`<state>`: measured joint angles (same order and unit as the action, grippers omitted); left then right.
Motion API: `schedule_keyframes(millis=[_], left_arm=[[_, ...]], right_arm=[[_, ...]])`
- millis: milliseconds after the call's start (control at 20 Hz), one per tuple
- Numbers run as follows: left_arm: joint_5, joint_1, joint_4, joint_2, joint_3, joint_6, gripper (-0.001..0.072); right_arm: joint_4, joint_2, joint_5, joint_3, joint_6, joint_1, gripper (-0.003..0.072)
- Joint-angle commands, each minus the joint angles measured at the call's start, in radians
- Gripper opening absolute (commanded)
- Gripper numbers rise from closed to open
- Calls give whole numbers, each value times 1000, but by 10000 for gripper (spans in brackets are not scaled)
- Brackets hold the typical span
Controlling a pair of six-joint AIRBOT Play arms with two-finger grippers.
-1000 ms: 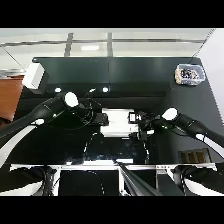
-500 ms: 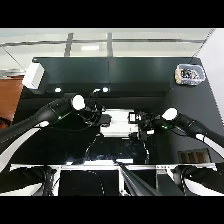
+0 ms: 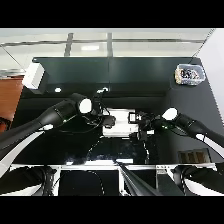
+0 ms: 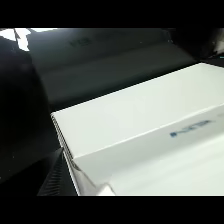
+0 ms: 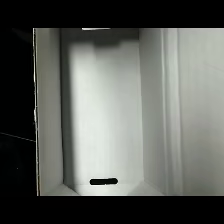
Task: Fold the box and place the chain.
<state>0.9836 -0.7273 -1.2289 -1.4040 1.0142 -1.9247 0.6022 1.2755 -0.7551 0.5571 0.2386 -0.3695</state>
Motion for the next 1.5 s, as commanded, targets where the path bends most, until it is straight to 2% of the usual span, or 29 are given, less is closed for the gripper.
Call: schedule_keyframes(millis=[0,150,400,650,900,1350,1400,1450], left_arm=[[63,-38,-139,-1,37,-125,482],[101,-51,-173,-16,37,-179,482],[107,-56,-238,-27,37,-261,482],[120,-59,-240,-29,39,-287,481],[201,-107,-313,-90,101,-313,480],[163,-111,-311,-112,107,-464,479],[161,-111,-309,-112,107,-467,418],[157,-111,-307,-112,107,-466,261]], right_arm=[[1,0,1,0,1,-1,244],[1,0,1,0,1,-1,244],[1,0,1,0,1,-1,244],[1,0,1,0,1,-1,244],[1,0,1,0,1,-1,244],[1,0,1,0,1,-1,244],[1,0,1,0,1,-1,244],[1,0,1,0,1,-1,244]])
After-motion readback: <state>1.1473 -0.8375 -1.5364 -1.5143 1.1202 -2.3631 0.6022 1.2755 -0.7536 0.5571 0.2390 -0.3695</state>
